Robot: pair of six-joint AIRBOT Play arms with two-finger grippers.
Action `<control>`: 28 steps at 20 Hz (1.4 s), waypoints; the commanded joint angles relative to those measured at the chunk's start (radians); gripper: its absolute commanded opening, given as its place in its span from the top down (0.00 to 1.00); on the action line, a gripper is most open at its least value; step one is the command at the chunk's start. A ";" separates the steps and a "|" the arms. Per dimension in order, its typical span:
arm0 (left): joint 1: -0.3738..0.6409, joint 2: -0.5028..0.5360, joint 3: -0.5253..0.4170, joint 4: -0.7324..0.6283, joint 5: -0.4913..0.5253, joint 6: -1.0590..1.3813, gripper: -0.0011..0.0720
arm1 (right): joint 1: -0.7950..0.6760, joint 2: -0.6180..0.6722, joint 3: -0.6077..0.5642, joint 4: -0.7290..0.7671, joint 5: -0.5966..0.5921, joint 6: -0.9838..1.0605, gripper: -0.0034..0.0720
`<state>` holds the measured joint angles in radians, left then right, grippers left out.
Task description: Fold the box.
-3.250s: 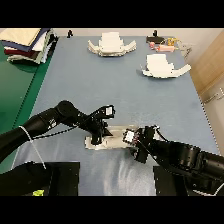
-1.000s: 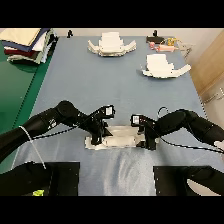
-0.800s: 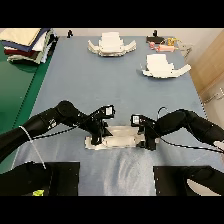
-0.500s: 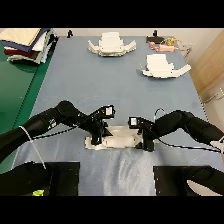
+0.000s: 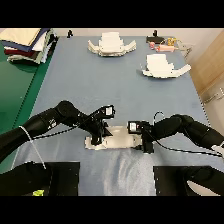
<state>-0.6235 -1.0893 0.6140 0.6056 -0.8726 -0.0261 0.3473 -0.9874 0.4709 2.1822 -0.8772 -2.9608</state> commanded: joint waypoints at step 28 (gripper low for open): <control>0.000 0.000 0.000 0.000 0.001 0.000 0.96 | 0.002 0.039 -0.097 0.034 0.095 -0.041 0.23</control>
